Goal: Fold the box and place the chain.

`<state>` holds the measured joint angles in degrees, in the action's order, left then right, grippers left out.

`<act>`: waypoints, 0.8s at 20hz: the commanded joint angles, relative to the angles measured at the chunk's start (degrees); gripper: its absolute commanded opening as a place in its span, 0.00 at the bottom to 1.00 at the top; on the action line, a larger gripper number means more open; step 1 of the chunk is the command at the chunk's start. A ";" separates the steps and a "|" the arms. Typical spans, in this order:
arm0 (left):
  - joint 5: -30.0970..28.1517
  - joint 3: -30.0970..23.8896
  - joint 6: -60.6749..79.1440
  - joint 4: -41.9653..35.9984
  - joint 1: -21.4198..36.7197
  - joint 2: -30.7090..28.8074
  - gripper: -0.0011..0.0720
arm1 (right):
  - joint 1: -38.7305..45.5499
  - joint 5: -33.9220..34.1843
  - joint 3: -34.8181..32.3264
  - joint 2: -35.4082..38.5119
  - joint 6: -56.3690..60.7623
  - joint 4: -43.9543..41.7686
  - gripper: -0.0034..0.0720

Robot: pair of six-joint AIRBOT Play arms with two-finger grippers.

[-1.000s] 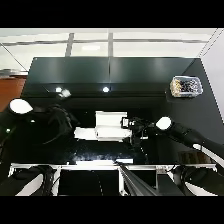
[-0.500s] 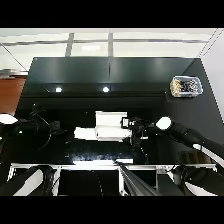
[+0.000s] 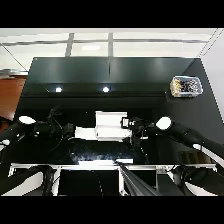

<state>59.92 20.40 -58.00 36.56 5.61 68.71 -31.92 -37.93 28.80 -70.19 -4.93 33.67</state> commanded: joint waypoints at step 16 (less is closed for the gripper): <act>5.92 10.88 -2.73 -2.54 -12.48 -1.68 0.98 | -0.15 0.00 -0.04 0.02 0.04 0.22 0.78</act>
<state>66.32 29.69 -56.73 34.61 -2.57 68.47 -32.03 -37.93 28.80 -70.19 -4.93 33.78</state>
